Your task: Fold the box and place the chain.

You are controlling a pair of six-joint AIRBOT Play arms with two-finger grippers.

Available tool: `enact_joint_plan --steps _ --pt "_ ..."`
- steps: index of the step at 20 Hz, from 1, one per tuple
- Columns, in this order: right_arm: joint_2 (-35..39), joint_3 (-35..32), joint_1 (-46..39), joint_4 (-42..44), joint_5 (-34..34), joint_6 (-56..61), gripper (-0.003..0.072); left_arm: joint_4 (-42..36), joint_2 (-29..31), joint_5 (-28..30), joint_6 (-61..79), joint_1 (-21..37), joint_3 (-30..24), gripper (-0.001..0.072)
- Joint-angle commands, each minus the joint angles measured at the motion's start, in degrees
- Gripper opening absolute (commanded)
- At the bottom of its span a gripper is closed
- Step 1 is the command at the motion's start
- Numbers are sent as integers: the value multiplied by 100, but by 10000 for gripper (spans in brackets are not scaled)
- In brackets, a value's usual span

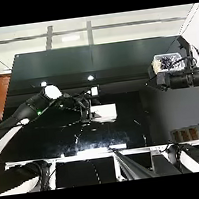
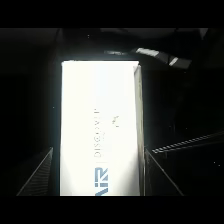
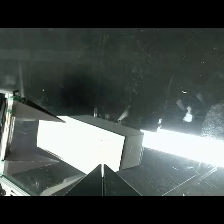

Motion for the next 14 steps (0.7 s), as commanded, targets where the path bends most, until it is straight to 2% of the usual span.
enact_joint_plan --steps 1,14 --pt "2 0 -2 -2 0 2 23 52 -15 52 -129 -15 -4 718" --pt "2 0 -2 -4 -2 2 23 129 -184 -70 -236 -20 -4 718"
